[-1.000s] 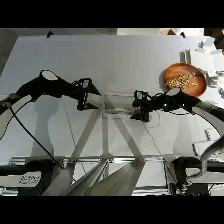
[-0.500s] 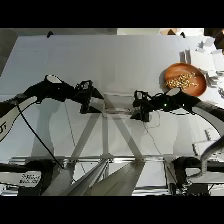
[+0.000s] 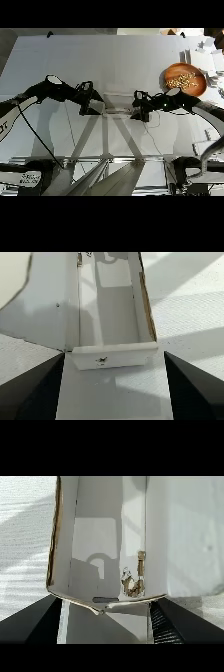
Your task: Fold the box and place the chain.
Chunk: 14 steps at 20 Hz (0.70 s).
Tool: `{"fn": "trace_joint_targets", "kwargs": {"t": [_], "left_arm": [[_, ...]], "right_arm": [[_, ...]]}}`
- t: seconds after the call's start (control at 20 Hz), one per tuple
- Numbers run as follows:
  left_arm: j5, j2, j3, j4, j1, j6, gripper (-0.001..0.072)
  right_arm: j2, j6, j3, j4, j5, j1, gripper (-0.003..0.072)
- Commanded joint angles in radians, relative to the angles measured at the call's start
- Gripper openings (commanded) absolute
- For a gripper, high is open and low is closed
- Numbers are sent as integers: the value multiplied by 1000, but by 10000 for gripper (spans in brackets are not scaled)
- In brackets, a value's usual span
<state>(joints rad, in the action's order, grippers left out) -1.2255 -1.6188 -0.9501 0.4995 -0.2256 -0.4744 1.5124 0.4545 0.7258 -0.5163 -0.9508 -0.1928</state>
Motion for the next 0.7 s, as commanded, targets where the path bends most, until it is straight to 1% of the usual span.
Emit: {"fn": "trace_joint_targets", "kwargs": {"t": [0.0, 0.15, 0.35, 0.65], "left_arm": [[6, -1, 0, 5, 0, 4, 695], [40, -1, 0, -3, 0, 12, 695], [55, -5, 0, -49, -1, 11, 695], [56, -63, 1, -37, -29, 51, 695]], "right_arm": [[0, 0, 0, 0, 0, 0, 519], [0, 0, 1, 0, 0, 0, 519], [0, 0, 1, 0, 0, 0, 519], [0, 0, 1, 0, 0, 0, 519]]}}
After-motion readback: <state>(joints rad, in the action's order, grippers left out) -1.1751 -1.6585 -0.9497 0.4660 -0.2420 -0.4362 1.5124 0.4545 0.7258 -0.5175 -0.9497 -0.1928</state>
